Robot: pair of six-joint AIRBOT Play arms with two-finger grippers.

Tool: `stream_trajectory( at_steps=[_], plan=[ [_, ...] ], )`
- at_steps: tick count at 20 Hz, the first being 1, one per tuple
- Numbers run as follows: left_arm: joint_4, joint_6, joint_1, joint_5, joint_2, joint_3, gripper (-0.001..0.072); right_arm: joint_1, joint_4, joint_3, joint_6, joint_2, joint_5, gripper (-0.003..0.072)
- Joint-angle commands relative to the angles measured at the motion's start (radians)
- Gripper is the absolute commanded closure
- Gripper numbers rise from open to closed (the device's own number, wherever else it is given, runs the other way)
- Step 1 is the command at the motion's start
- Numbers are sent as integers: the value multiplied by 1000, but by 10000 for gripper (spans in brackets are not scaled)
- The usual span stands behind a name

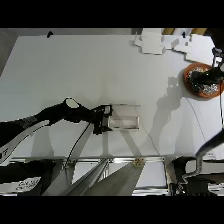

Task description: Fold the box and place the chain.

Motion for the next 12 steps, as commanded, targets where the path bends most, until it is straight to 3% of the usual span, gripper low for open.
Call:
stream_trajectory(
  at_steps=[1, 4, 6, 12],
  plan=[
    [0, 0, 1, 0, 0, 0, 576, -2, 2, 0, 45, -42, -22, 419],
    [0, 0, 1, 0, 0, 0, 576, -2, 2, 0, 45, -61, -42, 432],
    [0, 0, 1, 0, 0, 0, 576, -2, 2, 0, 45, -68, -53, 535],
    [0, 0, 1, 0, 0, 0, 576, -2, 2, 1, 45, -104, -69, 533]
  ],
)
